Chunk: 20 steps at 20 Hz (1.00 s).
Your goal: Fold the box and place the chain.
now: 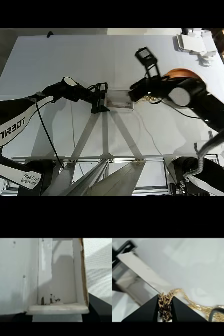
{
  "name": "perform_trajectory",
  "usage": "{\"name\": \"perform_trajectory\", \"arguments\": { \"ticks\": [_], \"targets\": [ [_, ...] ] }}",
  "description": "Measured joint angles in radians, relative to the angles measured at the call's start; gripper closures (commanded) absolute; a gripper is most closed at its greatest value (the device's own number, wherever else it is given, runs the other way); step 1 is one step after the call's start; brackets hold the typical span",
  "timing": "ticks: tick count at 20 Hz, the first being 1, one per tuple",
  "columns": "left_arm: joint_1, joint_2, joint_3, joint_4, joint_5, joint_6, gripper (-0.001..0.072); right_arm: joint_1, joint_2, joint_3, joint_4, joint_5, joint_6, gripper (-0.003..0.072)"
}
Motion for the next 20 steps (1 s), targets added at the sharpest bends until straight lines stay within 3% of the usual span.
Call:
{"name": "perform_trajectory", "arguments": {
  "ticks": [5,10,15,20],
  "targets": [
    [0.0,0.0,0.0,0.0,0.0,0.0,0.0286,-0.129,0.068,0.0,-0.078,0.121,-0.002,0.0679],
    [0.0,0.0,0.0,0.0,0.0,0.0,0.0286,-0.153,0.085,0.0,-0.067,0.229,-0.092,0.0681],
    [0.0,0.0,0.0,0.0,0.0,0.0,0.0286,-0.093,0.068,0.0,0.017,0.237,-0.161,0.0681],
    [0.0,0.0,0.0,0.0,0.0,0.0,0.0286,-0.046,-0.009,0.0,0.169,0.145,-0.251,0.0681]
  ]
}}
